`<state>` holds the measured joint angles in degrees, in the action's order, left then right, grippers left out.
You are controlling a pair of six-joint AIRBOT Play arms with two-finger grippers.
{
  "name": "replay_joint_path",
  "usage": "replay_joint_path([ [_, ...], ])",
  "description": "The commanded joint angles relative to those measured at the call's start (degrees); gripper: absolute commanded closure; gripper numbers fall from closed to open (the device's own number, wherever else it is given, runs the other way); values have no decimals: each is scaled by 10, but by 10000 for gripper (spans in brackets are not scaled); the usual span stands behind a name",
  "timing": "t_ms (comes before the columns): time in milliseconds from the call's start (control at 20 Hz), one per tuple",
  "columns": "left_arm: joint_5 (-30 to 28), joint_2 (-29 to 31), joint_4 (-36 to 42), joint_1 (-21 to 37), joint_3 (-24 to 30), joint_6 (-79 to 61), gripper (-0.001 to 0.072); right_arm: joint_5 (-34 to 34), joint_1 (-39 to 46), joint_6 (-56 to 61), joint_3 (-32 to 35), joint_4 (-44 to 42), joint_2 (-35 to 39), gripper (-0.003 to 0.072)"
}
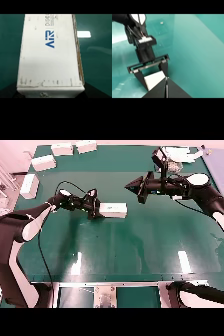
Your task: Fold the box and place the chain.
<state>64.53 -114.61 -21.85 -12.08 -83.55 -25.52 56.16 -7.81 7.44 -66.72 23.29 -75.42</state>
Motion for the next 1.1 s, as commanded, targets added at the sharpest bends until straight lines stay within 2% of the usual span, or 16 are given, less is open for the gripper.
replay_joint_path([
  [0, 0, 0, 0, 0, 0, 0, 358, -3, 16, 15, 35, 3, 10, 679],
  [50, -6, 0, 2, 0, 0, -1, 360, -4, 19, 15, 42, 3, 10, 679],
  [100, -29, 0, 8, 0, -1, 2, 459, -5, 19, 16, 47, 3, 10, 679],
  [150, -34, 3, 3, 5, -1, 10, 690, -10, 20, 16, 51, 3, 10, 679],
  [250, -59, 13, 5, 17, -2, 52, 692, -14, 23, 16, 54, 3, 10, 679],
  [450, -145, 68, -22, 57, 2, 173, 696, -13, 40, 32, 56, 3, 12, 678],
  [600, -209, 131, -22, 104, 39, 232, 697, -11, 45, 31, 57, 3, 17, 679],
  [850, -422, 243, -21, 175, 175, 314, 696, -11, 43, 32, 57, 2, 18, 678],
  [1050, -616, 300, -17, 188, 293, 387, 696, -11, 42, 46, 57, 0, 18, 678],
])
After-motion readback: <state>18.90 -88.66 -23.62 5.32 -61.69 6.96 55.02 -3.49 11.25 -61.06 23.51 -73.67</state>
